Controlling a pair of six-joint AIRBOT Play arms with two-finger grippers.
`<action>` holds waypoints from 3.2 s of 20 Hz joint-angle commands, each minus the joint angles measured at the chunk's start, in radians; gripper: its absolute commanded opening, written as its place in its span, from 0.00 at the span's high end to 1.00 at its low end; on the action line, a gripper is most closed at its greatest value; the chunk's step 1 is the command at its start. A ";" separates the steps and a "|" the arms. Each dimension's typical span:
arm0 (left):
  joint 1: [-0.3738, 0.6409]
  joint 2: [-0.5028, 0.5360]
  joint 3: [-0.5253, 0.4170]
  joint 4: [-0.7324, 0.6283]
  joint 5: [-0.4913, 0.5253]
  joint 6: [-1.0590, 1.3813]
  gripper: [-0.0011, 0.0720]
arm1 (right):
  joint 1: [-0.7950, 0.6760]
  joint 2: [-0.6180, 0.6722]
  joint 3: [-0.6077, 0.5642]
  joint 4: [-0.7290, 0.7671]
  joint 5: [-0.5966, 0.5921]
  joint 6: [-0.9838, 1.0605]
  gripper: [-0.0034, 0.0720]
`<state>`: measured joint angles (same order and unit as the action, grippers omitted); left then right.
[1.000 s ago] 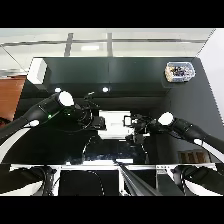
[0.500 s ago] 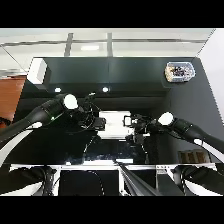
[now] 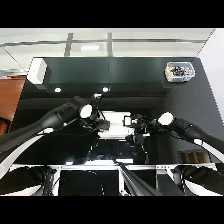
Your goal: Fold the box and place the chain.
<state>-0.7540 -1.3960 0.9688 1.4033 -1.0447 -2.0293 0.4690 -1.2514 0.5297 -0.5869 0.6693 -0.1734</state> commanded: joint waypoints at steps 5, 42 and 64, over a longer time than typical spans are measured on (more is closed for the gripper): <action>-0.088 -0.028 0.017 0.130 0.027 -0.314 0.44 | 0.001 0.000 0.000 0.003 0.000 0.000 0.79; -0.100 -0.043 0.018 0.121 0.016 -0.309 0.95 | 0.001 0.151 0.007 -0.275 0.068 0.141 0.02; -0.100 -0.043 0.018 0.103 0.016 -0.309 0.95 | 0.032 0.074 0.006 0.063 0.020 0.142 0.45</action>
<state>-0.8547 -1.4387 0.9852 1.5059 -1.0286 -2.3383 0.4995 -1.1736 0.5358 -0.5362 0.6899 -0.0334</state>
